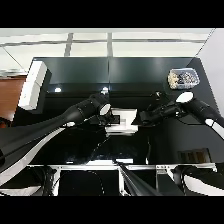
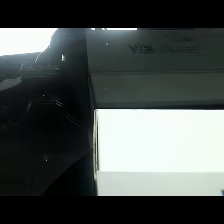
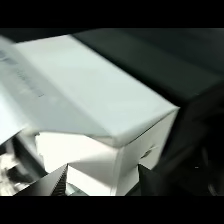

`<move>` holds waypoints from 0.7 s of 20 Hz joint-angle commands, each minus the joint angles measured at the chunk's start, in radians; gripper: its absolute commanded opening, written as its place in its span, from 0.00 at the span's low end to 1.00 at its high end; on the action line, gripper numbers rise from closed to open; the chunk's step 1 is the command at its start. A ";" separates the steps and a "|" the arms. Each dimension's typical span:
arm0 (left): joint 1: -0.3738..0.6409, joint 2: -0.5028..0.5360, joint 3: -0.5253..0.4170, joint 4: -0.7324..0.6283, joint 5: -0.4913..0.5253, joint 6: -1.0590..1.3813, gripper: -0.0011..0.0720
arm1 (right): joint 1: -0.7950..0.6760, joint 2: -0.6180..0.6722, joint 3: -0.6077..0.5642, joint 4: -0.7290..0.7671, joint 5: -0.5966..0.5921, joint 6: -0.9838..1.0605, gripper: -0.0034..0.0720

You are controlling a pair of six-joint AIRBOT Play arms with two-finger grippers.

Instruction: Fold the box and place the chain.

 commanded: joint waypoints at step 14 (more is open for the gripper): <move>0.001 0.000 0.001 0.000 0.002 0.000 0.05 | 0.460 0.005 0.193 -0.833 -0.212 0.964 0.67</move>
